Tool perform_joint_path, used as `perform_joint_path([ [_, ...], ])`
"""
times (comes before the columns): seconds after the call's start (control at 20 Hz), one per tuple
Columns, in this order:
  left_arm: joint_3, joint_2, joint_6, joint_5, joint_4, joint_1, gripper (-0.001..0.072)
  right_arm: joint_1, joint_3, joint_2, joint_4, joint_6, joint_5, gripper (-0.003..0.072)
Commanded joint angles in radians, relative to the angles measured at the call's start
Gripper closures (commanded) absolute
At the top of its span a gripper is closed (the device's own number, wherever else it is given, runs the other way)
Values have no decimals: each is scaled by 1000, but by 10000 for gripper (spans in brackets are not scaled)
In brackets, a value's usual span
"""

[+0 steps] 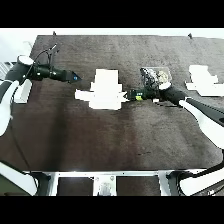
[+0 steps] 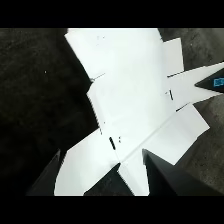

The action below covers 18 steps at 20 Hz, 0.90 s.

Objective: Fold the box and place the chain.

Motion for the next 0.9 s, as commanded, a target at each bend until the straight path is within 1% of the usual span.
perform_joint_path([
  [0.0, 186, -127, -74, -113, 74, -17, 128, 23, -55, 45, 20, -87, -111, 673],
  [0.1, 264, -181, -84, -121, 110, -45, 128, 39, -56, 45, 26, -115, -131, 673],
  [0.2, 305, -212, -81, -114, 155, -74, 128, 51, -55, 45, 26, -170, -137, 673],
  [0.35, 320, -238, -50, -71, 176, -90, 128, 66, -56, 45, 27, -212, -142, 673],
  [0.45, 320, -251, -14, -94, 169, -90, 125, 66, -56, 45, 26, -220, -141, 673],
  [0.5, 320, -260, -4, -111, 167, -90, 108, 66, -56, 45, 26, -221, -141, 673],
  [0.6, 322, -276, 33, -114, 132, -90, 107, 66, -56, 45, 26, -225, -141, 672],
  [0.7, 340, -298, 56, -117, 79, -95, 107, 66, -56, 45, 26, -227, -140, 672],
  [0.85, 383, -329, 56, -119, 79, -124, 108, 66, -58, 44, 26, -227, -138, 672],
])
